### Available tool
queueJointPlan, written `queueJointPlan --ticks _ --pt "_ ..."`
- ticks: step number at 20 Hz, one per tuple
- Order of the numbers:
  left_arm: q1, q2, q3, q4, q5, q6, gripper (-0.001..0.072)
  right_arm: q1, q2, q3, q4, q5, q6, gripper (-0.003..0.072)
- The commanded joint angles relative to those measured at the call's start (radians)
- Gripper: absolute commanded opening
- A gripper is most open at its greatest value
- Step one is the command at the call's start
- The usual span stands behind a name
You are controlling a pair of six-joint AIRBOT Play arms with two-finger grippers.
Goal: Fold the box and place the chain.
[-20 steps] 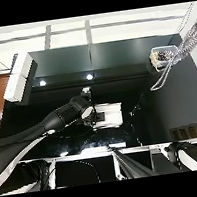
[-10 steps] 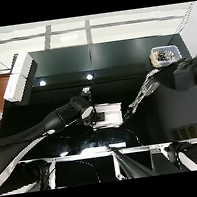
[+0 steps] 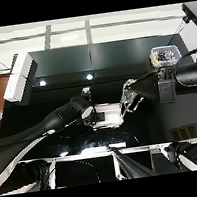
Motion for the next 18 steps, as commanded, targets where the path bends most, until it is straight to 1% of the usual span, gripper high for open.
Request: queueJointPlan --ticks 1,5,9,12,15,18 --pt "0.000 -0.001 0.000 0.000 0.000 0.000 0.0030 0.011 0.001 -0.002 0.134 -0.046 -0.018 0.0006" --pt "0.000 -0.001 0.000 0.000 0.000 0.000 0.0030 0.011 0.000 -0.002 0.144 -0.081 -0.023 0.0006" --pt "0.000 -0.001 0.000 0.000 0.000 0.000 0.0030 0.029 -0.002 -0.024 -0.015 -0.078 0.024 0.0006" --pt "0.000 -0.001 0.000 0.000 0.000 0.000 0.0030 0.071 -0.017 -0.084 -0.073 -0.081 0.037 0.0007" --pt "0.000 -0.001 0.000 0.000 0.000 0.000 0.0030 0.097 -0.036 -0.171 -0.088 -0.114 0.038 0.0006" --pt "0.000 -0.001 0.000 0.000 0.000 0.000 0.0030 0.138 -0.059 -0.264 -0.075 -0.181 0.038 0.0007"
